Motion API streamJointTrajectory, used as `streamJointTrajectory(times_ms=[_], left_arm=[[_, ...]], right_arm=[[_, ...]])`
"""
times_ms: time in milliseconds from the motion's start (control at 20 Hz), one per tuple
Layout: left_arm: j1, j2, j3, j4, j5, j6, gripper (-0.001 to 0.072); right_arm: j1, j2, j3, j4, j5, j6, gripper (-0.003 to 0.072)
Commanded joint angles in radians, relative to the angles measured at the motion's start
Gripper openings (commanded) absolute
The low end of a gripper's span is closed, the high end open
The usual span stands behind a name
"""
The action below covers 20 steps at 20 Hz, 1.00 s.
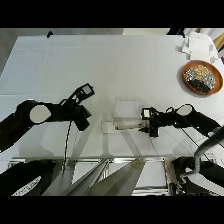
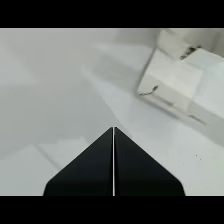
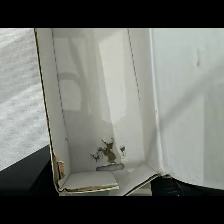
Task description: Fold the box and place the chain.
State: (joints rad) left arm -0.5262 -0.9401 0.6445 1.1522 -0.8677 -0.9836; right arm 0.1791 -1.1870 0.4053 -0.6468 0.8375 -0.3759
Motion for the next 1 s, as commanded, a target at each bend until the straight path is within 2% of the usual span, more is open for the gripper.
streamJointTrajectory(times_ms=[0,200,450,700,950], left_arm=[[0.062,0.0,-0.038,0.004,0.006,-0.219,0.0003],[0.046,-0.098,-0.117,-0.152,0.071,-0.222,0.0003],[0.039,-0.232,-0.121,-0.341,0.107,-0.222,0.0004],[-0.014,-0.311,-0.121,-0.411,0.149,-0.221,0.0004],[-0.037,-0.323,-0.121,-0.482,0.165,-0.195,0.0007]], right_arm=[[0.0,0.0,0.001,0.0,0.0,0.0,0.04],[0.0,0.001,0.001,0.0,0.0,0.0,0.04],[0.0,0.0,0.001,0.0,0.0,0.0,0.04],[0.0,0.0,0.001,0.0,0.0,0.0,0.04],[0.0,0.001,0.001,0.0,0.001,0.0,0.04]])
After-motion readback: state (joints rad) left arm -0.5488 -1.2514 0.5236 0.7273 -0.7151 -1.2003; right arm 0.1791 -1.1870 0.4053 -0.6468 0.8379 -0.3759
